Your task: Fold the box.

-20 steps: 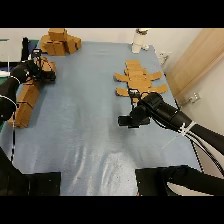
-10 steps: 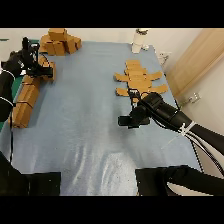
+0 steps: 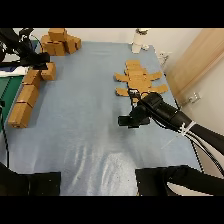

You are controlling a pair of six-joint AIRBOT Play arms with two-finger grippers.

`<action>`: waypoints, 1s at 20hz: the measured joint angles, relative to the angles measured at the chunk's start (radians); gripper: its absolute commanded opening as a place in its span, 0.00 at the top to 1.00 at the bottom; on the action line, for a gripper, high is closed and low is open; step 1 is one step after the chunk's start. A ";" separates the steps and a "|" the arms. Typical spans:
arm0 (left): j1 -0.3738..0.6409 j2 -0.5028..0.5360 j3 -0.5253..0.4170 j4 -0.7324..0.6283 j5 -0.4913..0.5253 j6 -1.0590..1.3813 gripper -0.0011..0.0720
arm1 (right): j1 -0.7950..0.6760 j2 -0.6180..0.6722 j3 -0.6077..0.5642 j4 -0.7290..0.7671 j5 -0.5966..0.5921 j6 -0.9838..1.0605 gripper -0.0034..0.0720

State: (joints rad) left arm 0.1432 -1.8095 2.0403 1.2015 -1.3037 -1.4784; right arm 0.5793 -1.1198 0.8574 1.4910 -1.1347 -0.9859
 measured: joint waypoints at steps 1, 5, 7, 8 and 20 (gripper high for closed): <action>-0.016 0.024 -0.005 -0.018 -0.025 0.001 0.97 | 0.000 0.000 0.000 0.000 0.000 0.000 0.95; -0.139 0.104 -0.050 -0.050 -0.089 0.018 0.97 | 0.000 0.000 0.000 0.000 0.000 0.000 0.95; -0.230 0.126 -0.084 -0.053 -0.113 0.024 0.97 | 0.000 0.000 0.000 0.000 0.000 0.000 0.95; -0.277 0.134 -0.103 -0.051 -0.126 0.026 0.97 | 0.000 0.000 0.000 0.000 0.000 0.000 0.95; -0.715 0.254 -0.490 0.124 -0.061 -0.061 0.97 | 0.000 0.000 0.000 -0.002 0.000 0.000 0.95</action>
State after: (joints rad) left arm -0.5713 -1.5558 1.5501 1.3251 -1.3651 -1.5394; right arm 0.5797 -1.1198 0.8574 1.4891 -1.1347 -0.9859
